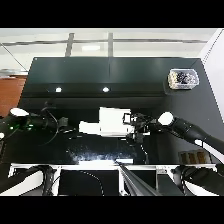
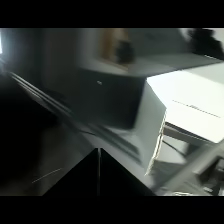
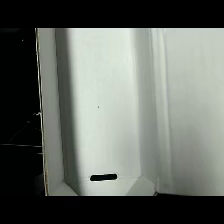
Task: Fold the box and place the chain.
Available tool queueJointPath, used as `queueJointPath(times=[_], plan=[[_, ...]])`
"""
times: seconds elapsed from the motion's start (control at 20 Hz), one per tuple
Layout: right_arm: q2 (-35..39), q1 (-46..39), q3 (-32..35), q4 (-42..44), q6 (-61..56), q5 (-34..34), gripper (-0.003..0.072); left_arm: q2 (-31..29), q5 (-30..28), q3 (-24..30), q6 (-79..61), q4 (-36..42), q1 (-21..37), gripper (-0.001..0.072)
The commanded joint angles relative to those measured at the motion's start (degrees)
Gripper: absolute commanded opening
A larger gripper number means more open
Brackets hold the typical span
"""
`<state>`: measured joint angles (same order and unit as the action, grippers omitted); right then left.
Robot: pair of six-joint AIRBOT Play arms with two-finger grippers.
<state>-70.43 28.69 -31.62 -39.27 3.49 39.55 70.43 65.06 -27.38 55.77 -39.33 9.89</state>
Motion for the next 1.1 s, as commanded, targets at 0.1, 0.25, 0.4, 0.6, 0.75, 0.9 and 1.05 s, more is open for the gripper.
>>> queueJointPath(times=[0.1,0.25,0.4,0.6,0.75,0.9,1.05], plan=[[0.0,0.0,0.0,0.0,0.0,0.0,0.0467,9.0,-4.1,-0.6,-2.6,8.2,-9.5,0.003],[0.0,0.0,0.0,0.0,0.0,0.0,0.0467,9.8,-6.3,-2.3,-2.6,9.6,-14.1,0.003],[0.0,0.0,0.0,0.0,0.0,0.0,0.0467,9.5,-6.1,-4.3,-3.1,9.4,-14.6,0.003],[0.0,0.0,0.0,0.0,0.0,0.0,0.0467,8.7,-1.0,-7.1,-3.3,6.8,-14.5,0.0549],[0.0,0.0,0.0,0.0,0.0,0.0,0.0468,8.7,5.1,-8.4,-3.6,6.6,-14.6,0.0632],[0.0,0.0,0.0,0.0,0.0,0.0,0.0468,7.8,6.0,-8.7,-3.5,7.0,-15.3,0.0632],[0.0,0.0,0.0,0.0,0.0,0.0,0.0467,5.7,2.9,-8.6,-2.9,7.6,-17.2,0.0632]])
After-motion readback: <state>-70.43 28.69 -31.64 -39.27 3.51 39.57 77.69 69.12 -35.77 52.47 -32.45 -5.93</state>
